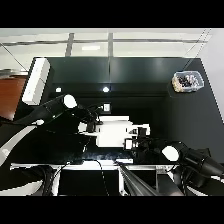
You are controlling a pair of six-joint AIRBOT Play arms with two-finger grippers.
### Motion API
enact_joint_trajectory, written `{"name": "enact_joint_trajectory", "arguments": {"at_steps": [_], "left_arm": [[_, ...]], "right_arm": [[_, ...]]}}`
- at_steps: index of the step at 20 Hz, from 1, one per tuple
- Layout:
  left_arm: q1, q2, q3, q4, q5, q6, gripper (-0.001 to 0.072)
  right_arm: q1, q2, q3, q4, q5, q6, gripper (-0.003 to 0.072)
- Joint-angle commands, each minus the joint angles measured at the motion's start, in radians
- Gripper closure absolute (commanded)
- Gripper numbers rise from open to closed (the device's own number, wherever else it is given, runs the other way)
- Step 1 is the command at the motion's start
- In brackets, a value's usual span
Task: Fold the box and place the chain.
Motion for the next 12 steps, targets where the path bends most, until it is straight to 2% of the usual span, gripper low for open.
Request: {"name": "enact_joint_trajectory", "arguments": {"at_steps": [1, 4, 7, 10, 12], "left_arm": [[0.0, 0.0, 0.0, 0.0, 0.0, 0.0, 0.0679], [0.0, 0.0, 0.0, 0.0, 0.0, 0.0, 0.0679], [0.0, 0.0, 0.0, 0.0, 0.0, 0.0, 0.068], [0.0, 0.0, 0.0, 0.0, -0.002, 0.0, 0.068], [0.0, 0.0, 0.0, 0.0, -0.004, 0.0, 0.068]], "right_arm": [[0.002, -0.001, 0.003, -0.011, 0.026, 0.001, -0.0006], [0.002, -0.002, 0.003, -0.011, 0.034, 0.008, -0.0005], [0.002, -0.002, 0.009, -0.011, -0.076, 0.11, -0.0006], [-0.014, -0.002, 0.058, -0.011, -0.073, 0.11, -0.0007], [-0.062, -0.002, 0.1, -0.014, -0.021, 0.11, -0.0007]]}}
